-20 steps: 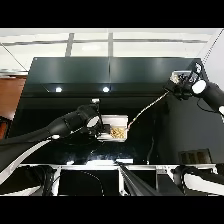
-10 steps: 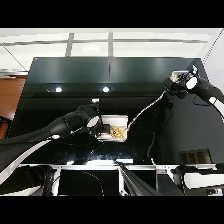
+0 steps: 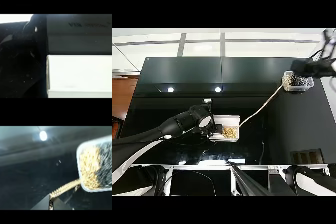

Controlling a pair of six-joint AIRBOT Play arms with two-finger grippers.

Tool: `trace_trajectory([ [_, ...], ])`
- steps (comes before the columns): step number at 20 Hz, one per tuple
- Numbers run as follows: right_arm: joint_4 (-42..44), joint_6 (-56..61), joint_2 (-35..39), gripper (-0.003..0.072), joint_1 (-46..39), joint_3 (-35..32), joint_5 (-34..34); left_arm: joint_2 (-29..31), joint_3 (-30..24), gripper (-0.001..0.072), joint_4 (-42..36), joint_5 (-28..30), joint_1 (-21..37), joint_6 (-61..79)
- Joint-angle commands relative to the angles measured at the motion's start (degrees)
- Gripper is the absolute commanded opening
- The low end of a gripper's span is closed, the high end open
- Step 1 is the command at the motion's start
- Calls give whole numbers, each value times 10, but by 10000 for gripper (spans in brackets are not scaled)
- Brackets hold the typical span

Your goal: Fold the box and place the chain.

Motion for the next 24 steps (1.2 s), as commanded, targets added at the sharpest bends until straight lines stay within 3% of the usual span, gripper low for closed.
trace_trajectory([
  [1, 14, -44, 110, 44, -1, 27, 98, 0, 0, 32, 0, 1, 0, 0],
  [6, 156, -102, 178, 45, 3, 26, 279, 0, 0, 32, 0, 1, 0, 0],
  [9, 198, -114, 179, 45, 63, 11, 349, 0, 0, 32, 4, 1, 0, 0],
  [11, 200, -114, 179, 45, 132, -23, 338, 0, 0, 32, 5, 0, 0, 0],
  [16, 207, -113, 170, 45, 299, -115, 214, 0, 0, 32, 5, 0, 0, 0],
  [24, 234, -120, 104, 45, 397, -144, 145, 0, 0, 32, 5, 0, 0, 0],
])
